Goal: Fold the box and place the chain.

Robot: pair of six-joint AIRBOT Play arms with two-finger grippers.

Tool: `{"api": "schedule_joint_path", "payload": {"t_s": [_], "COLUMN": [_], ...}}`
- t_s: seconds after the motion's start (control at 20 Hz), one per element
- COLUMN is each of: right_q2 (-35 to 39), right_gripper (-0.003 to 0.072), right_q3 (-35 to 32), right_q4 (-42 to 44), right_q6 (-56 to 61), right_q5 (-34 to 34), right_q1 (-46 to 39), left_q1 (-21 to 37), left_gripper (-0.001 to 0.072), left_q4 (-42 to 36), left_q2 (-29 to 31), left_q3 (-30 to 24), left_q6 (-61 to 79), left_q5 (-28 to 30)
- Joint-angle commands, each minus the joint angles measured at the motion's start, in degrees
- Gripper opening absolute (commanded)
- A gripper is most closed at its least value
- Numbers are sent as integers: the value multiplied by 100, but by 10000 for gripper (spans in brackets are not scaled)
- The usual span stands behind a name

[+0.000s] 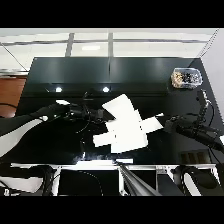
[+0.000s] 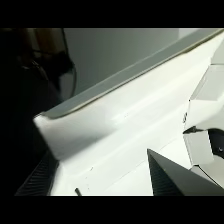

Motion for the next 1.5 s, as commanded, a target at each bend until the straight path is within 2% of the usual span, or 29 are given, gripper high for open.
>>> {"api": "schedule_joint_path", "payload": {"t_s": [0.0, 0.25, 0.35, 0.4, 0.45, 0.5, 0.55, 0.65, 0.8, 0.85, 0.9, 0.95, 1.05, 1.25, 1.35, 1.45], "right_q2": [4, 4, 4, 4, 4, 4, 4, 4, 4, 4, 4, 4, 4, 4, 4, 0], "right_gripper": [10, 11, 11, 11, 11, 11, 11, 11, 16, 185, 530, 653, 653, 653, 652, 653], "right_q3": [0, 0, 0, 0, 0, 0, 0, 0, 0, 2, 22, 116, 592, 1604, 1672, 1672], "right_q4": [4, 179, 175, 175, 175, 175, 173, 120, 114, 116, 114, 70, -514, -2465, -2769, -2776], "right_q6": [39, 33, 31, 31, 31, 31, 31, 31, 33, 44, 162, 186, 149, -1088, -1235, -1235], "right_q5": [50, 83, 125, 144, 157, 155, 153, 157, 155, 138, 109, 138, 345, 1056, 1108, 1320], "right_q1": [7, 7, 7, 7, 7, 7, 7, 7, 7, 0, -20, -79, -264, -310, -310, -308], "left_q1": [-127, 46, 59, 59, 59, 63, 68, 90, 140, 149, 166, 184, 234, 256, 50, -269], "left_gripper": [706, 685, 680, 640, 463, 324, 267, 261, 79, 23, 24, 24, 22, 18, 17, 17], "left_q4": [-37, -35, -26, 2, 74, 212, 372, 664, 761, 765, 763, 782, 986, 1696, 2227, 2868], "left_q2": [-415, -837, -892, -892, -890, -890, -890, -890, -890, -890, -887, -887, -874, -595, -162, 501], "left_q3": [350, 625, 651, 667, 691, 730, 772, 839, 859, 872, 890, 920, 1023, 1132, 1121, 973], "left_q6": [509, 1421, 1639, 1707, 1742, 1742, 1742, 1735, 1738, 1742, 1749, 1746, 1690, 1360, 1467, 1628], "left_q5": [-702, -2028, -2166, -2164, -2166, -2166, -2179, -2229, -2234, -2260, -2347, -2439, -2511, -1895, -1458, -730]}}
